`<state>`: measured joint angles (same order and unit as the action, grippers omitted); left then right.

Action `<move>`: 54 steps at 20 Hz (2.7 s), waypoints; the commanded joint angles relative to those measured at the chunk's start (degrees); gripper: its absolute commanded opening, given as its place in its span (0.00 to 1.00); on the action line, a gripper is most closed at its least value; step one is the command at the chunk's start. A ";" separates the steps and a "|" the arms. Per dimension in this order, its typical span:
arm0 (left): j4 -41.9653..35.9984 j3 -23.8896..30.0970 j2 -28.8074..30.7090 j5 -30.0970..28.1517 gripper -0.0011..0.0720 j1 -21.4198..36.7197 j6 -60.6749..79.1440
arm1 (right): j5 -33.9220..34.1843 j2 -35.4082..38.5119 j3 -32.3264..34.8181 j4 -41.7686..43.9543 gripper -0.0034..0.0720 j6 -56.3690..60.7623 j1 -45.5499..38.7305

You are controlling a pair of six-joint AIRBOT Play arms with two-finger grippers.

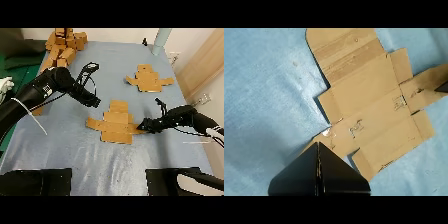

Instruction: Fold the box.

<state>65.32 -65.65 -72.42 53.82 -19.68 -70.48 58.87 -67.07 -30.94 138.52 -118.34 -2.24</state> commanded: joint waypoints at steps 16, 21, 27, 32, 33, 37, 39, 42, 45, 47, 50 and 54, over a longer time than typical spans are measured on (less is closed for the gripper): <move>-7.74 0.04 -0.22 7.54 0.95 7.06 4.63 | 5.90 4.09 1.22 5.38 0.04 -14.21 1.31; -17.84 3.21 -4.57 7.85 0.67 10.10 14.10 | 3.10 20.61 12.83 5.25 0.04 -14.58 1.31; -36.48 2.75 -17.97 7.78 0.69 10.23 26.18 | 2.71 22.56 13.40 4.90 0.04 -13.60 1.31; -48.89 -0.28 -25.18 10.93 0.69 9.60 33.64 | 2.69 22.38 13.38 5.09 0.04 -13.05 1.31; -49.27 -0.87 -26.18 10.82 0.69 9.29 33.77 | 2.69 22.38 13.38 5.07 0.04 -13.05 1.31; -50.73 -2.25 -29.46 14.62 0.69 8.94 34.05 | 2.67 22.38 13.38 4.98 0.04 -12.26 1.31; -52.02 -2.25 -29.59 19.93 0.69 8.94 35.69 | 2.56 22.36 13.38 4.87 0.04 -11.96 1.31; -54.40 -2.25 -29.62 28.55 0.68 8.94 36.79 | 1.70 21.18 13.38 4.85 0.04 -11.50 1.31; -53.44 -2.25 -29.62 30.56 0.56 8.94 37.18 | 0.85 18.01 13.27 4.96 0.04 -11.54 1.31; -53.31 -2.25 -29.66 30.53 0.48 8.94 38.18 | 0.90 16.17 13.27 4.94 0.04 -11.54 1.31; -51.95 -2.25 -29.66 29.77 0.48 8.94 38.32 | 0.20 15.26 13.27 4.94 0.05 -11.56 1.31; -48.65 -2.25 -29.66 27.63 0.48 8.74 38.05 | 0.04 15.23 12.22 5.01 0.04 -11.56 1.31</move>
<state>14.76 -67.85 -102.04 82.54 -10.79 -32.56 59.42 -51.48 -18.13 143.46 -129.93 -0.93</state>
